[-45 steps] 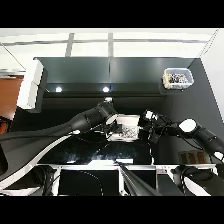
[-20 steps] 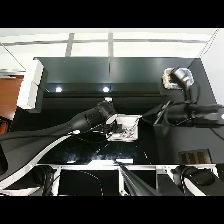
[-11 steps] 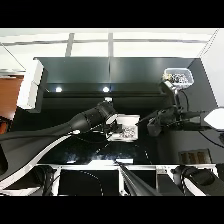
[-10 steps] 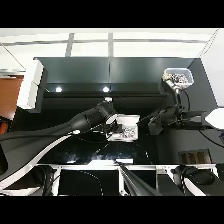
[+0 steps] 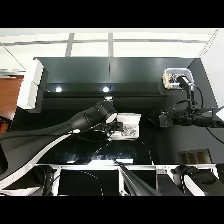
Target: Fold the box and place the chain.
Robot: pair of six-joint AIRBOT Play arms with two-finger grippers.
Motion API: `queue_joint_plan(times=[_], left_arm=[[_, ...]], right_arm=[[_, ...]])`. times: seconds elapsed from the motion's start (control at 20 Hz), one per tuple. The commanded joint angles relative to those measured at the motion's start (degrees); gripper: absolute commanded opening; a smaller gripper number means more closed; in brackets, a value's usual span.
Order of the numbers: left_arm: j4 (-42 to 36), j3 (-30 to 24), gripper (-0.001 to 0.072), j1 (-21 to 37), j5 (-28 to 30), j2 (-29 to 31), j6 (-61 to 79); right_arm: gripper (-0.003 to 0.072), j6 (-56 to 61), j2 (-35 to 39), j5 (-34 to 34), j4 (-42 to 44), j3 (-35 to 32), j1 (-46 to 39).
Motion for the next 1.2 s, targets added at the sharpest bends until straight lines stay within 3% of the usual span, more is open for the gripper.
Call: queue_joint_plan(times=[0.0,0.1,0.2,0.25,0.55,0.7,0.8,0.9,1.0,1.05,1.1,1.15], left_arm=[[-0.9,0.1,0.0032,0.1,1.0,0.0,-0.1],[-1.2,0.2,0.0046,0.1,1.2,0.0,-1.2],[-1.0,1.0,0.0402,0.2,0.5,0.1,-2.7],[-0.6,2.0,0.0438,0.2,-0.2,0.3,-1.9],[-1.1,3.8,0.0438,3.0,-6.8,8.4,23.4],[-1.2,3.1,0.0438,7.7,-13.3,15.0,35.5],[-3.7,0.4,0.0438,12.6,-13.9,19.6,44.9],[-10.8,-6.2,0.0438,19.8,-10.0,23.3,51.6],[-28.3,-14.6,0.0440,27.4,-5.0,26.0,72.2],[-38.3,-18.9,0.0497,30.6,-4.7,26.4,84.5],[-45.2,-22.5,0.0681,32.5,-4.8,26.2,93.8],[-49.1,-25.9,0.0718,33.4,-4.7,25.7,103.9]], right_arm=[[0.0431,0.4,0.0,0.2,0.6,0.0,-0.6],[0.0431,0.6,0.0,0.2,0.6,0.0,-0.6],[0.0431,1.8,0.0,0.3,0.6,0.0,-0.6],[0.0431,2.1,0.0,0.3,0.6,0.0,-0.6],[0.0431,2.7,0.0,0.7,0.6,0.0,-0.6],[0.0430,2.8,0.0,0.6,0.6,0.0,-0.6],[0.0431,3.0,0.0,0.7,0.6,0.0,-0.6],[0.0431,3.0,0.0,0.8,0.6,0.0,-0.6],[0.0431,3.0,0.0,0.8,0.6,0.0,-0.6],[0.0430,3.2,0.0,0.9,0.6,0.0,-0.6],[0.0431,3.8,0.0,1.0,0.6,0.0,-0.6],[0.0430,4.0,0.0,1.4,0.6,0.0,-0.5]])
